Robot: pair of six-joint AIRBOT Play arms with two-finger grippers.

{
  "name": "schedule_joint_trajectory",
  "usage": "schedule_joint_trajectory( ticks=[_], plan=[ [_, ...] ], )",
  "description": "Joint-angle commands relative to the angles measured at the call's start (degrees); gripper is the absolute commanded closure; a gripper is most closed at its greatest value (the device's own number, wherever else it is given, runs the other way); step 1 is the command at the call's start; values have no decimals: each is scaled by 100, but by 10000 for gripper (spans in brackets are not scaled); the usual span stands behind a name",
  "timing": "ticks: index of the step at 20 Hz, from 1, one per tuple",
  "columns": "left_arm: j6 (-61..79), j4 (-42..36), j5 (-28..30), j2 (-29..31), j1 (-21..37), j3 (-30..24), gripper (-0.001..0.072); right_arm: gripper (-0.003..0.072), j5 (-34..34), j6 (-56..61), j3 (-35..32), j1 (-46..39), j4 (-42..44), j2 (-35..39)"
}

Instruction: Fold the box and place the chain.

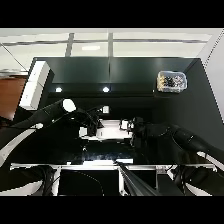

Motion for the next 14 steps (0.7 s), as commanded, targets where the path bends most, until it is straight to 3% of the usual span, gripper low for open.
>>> schedule_joint_trajectory(
  ticks=[1,14],
  plan=[
    [4,96,28,-2,-2,0,684,-25,-68,15,2,-72,-20,-2],
    [4,138,118,-2,-2,15,683,-25,-321,15,140,-70,-26,28]
  ],
)
